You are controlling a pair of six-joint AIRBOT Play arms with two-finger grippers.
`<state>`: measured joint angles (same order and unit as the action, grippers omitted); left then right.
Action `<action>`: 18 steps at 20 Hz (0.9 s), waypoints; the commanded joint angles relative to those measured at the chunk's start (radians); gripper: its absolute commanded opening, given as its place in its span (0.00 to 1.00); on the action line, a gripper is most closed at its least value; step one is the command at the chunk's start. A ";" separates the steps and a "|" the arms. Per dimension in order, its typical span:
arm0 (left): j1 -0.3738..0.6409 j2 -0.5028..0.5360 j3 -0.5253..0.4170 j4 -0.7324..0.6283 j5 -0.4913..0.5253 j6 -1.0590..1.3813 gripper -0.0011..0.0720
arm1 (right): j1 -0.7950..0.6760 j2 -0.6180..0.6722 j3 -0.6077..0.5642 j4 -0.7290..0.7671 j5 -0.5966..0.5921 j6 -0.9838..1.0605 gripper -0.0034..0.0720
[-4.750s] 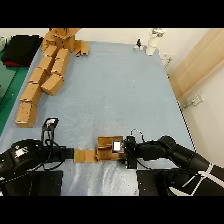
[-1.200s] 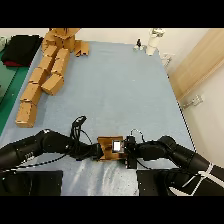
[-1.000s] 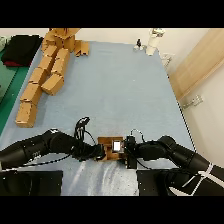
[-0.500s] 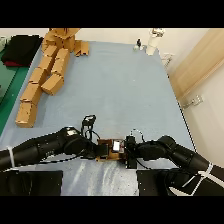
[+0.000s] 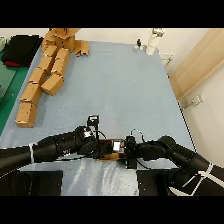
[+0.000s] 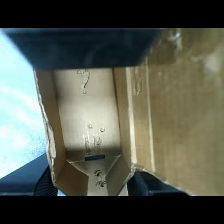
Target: Fold the box.
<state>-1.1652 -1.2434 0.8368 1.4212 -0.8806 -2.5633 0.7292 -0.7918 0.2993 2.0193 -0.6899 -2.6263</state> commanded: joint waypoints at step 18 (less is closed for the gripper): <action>-0.018 0.115 0.023 0.024 -0.198 0.006 0.74 | 0.000 0.000 0.001 0.000 0.000 0.000 0.65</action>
<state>-1.1831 -1.1629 0.8593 1.4254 -0.9600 -2.5599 0.7296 -0.7918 0.2993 2.0193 -0.6884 -2.6270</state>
